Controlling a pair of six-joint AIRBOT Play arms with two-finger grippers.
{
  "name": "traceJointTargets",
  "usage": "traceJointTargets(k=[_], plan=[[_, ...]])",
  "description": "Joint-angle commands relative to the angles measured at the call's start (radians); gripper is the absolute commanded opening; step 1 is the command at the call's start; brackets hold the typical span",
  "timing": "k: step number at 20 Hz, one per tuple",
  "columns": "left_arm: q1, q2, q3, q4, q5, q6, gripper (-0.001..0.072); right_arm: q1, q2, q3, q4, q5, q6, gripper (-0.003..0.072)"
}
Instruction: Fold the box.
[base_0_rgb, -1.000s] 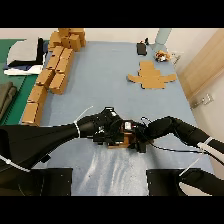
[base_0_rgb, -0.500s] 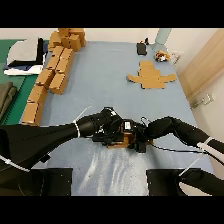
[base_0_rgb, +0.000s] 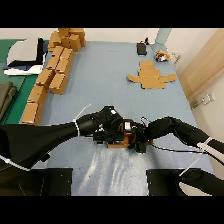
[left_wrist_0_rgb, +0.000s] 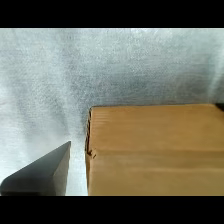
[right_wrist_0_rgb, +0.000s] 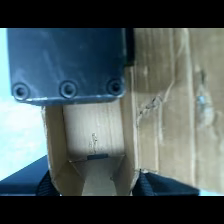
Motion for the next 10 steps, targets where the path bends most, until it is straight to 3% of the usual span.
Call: traceJointTargets(k=[1, 10], plan=[[0.019, 0.001, 0.021, -0.023, -0.001, -0.002, 0.0492, 0.0, 0.001, 0.001, 0.0, 0.0, 0.0, 0.047], [0.171, 0.001, 0.181, -0.152, -0.288, 0.166, 0.0492, 0.0, 0.001, 0.001, 0.0, 0.0, 0.0, 0.047]])
